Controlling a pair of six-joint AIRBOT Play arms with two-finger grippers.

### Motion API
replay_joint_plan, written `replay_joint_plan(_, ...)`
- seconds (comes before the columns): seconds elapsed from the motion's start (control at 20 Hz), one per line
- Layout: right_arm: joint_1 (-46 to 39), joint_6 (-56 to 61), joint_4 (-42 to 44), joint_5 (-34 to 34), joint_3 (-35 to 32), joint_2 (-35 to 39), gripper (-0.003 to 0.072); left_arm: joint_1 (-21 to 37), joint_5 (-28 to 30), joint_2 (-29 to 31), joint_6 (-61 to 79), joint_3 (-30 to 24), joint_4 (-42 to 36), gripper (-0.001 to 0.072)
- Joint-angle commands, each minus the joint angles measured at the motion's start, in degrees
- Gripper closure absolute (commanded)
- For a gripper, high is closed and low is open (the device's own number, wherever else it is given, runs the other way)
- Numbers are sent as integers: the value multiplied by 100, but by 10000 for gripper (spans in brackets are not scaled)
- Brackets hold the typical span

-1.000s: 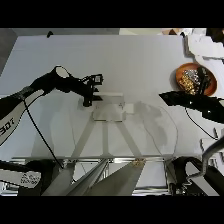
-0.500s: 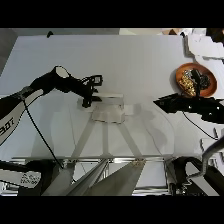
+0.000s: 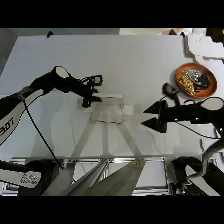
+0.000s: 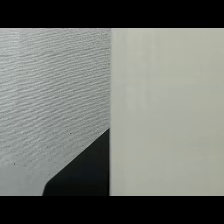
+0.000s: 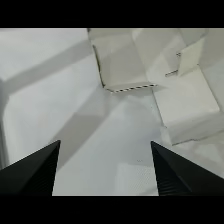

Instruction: Fold the box and place the chain.

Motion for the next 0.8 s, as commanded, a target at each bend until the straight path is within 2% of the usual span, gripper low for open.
replay_joint_plan(0.0, 857, -953, -468, -973, 2, 2, 29, -2, 2, -4, 2, -4, 2, 700)
replay_joint_plan(0.1, 1294, -1810, -437, -1556, 0, 0, -2, -2, 2, -4, 2, -4, 2, 700)
replay_joint_plan(0.2, 1515, -2411, -35, -2039, 0, -61, -4, -2, 2, -4, 2, -4, 2, 700)
replay_joint_plan(0.3, 1521, -2940, 748, -2188, 0, -326, -5, -2, 2, -4, 2, -4, 2, 700)
replay_joint_plan(0.4, 1523, -3314, 986, -2179, 0, -688, -4, -2, 2, -4, 2, -4, 2, 700)
replay_joint_plan(0.55, 1613, -3359, 1108, -2391, 0, -1121, -4, -2, 2, -4, 2, -4, 2, 700)
replay_joint_plan(0.75, 1956, -3220, 1154, -3178, -11, -1285, -7, -2, 0, -4, 2, -4, 2, 700)
